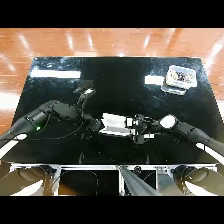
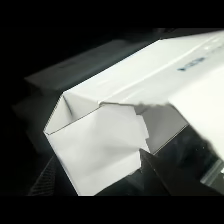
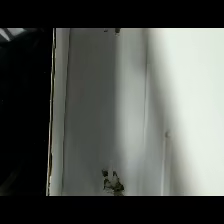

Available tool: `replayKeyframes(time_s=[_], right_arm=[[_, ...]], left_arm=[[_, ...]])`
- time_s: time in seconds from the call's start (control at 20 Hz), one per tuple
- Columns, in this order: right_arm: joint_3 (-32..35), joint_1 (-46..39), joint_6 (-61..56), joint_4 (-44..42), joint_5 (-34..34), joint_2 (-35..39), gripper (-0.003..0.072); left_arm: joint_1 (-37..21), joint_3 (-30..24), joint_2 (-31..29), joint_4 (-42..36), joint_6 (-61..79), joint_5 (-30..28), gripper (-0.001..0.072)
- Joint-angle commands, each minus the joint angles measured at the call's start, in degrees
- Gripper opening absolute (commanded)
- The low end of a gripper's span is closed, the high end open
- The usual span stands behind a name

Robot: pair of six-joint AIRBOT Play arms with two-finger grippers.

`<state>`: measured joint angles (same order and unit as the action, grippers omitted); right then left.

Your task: Fold the box and place the chain.

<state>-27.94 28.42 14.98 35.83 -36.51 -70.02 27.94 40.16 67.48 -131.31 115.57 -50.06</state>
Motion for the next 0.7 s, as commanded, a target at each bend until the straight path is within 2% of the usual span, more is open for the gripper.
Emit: replayKeyframes(time_s=[0.0,0.2,0.4,0.5,0.65], right_arm=[[0.02,0.04,-0.07,-0.02,0.13,-0.02,0.0544],[0.04,0.72,-0.66,0.52,0.85,-0.09,0.0544],[0.04,0.72,-0.79,0.70,0.87,-0.11,0.0544],[0.07,0.72,-0.81,0.70,0.90,-0.11,0.0544],[0.04,0.72,-0.85,0.70,0.96,-0.11,0.0544]], left_arm=[[0.24,-1.22,-3.17,-0.02,1.11,3.78,0.0613],[0.20,-1.27,-7.56,3.58,1.27,3.41,0.0612],[-0.24,-1.27,-8.46,6.03,1.16,1.11,0.0612],[-3.15,-1.27,-8.79,6.34,0.81,-1.09,0.0612],[-11.74,-1.29,-9.35,6.58,0.92,-4.39,0.0611]])
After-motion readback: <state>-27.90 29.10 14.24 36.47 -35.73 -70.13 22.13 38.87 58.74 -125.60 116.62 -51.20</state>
